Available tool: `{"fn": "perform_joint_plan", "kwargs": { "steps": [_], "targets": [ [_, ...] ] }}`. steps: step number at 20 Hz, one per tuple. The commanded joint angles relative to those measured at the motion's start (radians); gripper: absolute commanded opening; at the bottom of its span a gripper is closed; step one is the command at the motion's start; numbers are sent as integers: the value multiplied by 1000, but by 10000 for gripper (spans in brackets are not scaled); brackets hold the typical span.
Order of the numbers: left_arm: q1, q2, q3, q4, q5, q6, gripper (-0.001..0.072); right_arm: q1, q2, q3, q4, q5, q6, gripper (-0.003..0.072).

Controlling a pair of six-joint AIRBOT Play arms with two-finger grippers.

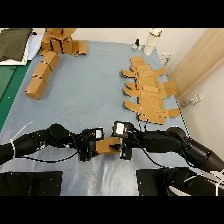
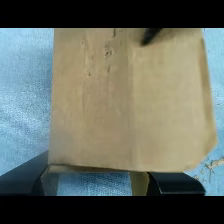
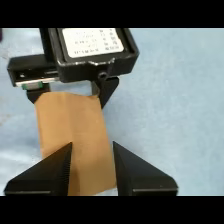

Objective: Fold the box.

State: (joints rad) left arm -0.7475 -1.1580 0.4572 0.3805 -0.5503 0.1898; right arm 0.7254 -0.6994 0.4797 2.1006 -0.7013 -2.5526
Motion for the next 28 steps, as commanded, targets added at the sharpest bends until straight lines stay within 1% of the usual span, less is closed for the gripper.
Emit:
{"fn": "perform_joint_plan", "kwargs": {
  "steps": [1,2,3,5,6,7,9,15,19,22,25,28],
  "targets": [
    [0,0,1,0,0,0,519,31,-40,-3,-65,70,-8,405],
    [0,0,1,0,0,0,519,35,-48,-4,-56,69,-19,417],
    [0,0,1,0,0,0,520,40,-48,-6,-53,69,-41,453],
    [0,0,1,0,0,0,519,60,-38,-6,-54,68,-56,462],
    [0,0,1,0,0,0,519,72,-32,-6,-51,64,-56,483],
    [0,0,1,0,0,0,519,88,-25,-8,-51,64,-56,521],
    [0,0,1,0,0,0,519,108,-18,-24,-51,75,-56,521],
    [0,0,1,0,0,0,519,145,-18,-117,-55,208,-83,522],
    [0,0,1,0,0,0,519,175,-16,-130,-69,263,-85,522],
    [0,0,1,0,0,0,519,206,6,-130,-71,269,-85,522],
    [0,0,1,0,0,0,519,218,21,-130,-81,242,-84,522],
    [0,0,1,0,0,0,519,218,17,-158,-139,232,-85,522]
  ]
}}
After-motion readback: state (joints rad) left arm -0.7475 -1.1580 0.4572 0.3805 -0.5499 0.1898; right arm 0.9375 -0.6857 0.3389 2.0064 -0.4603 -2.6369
